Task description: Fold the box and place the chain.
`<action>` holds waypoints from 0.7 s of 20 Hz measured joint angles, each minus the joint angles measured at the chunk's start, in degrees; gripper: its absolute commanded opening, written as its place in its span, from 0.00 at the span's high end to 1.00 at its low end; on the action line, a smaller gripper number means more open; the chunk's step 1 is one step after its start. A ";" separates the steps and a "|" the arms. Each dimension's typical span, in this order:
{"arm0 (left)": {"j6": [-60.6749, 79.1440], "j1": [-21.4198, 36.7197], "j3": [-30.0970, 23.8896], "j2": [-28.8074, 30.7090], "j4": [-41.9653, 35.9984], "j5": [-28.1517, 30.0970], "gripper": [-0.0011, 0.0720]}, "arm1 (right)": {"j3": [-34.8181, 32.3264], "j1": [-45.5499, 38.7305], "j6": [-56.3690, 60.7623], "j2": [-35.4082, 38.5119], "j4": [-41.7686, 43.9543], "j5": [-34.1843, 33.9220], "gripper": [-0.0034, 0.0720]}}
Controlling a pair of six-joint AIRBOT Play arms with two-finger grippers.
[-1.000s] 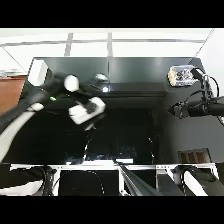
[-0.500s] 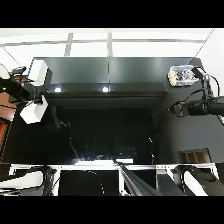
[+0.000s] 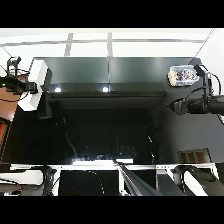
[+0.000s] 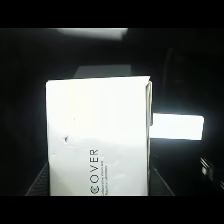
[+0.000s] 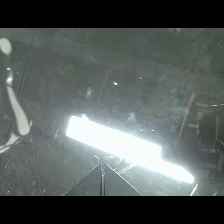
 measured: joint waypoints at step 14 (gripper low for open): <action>4.48 0.04 13.55 -5.70 0.28 -1.68 0.01 | 0.00 0.04 0.37 -0.02 0.07 -1.68 0.94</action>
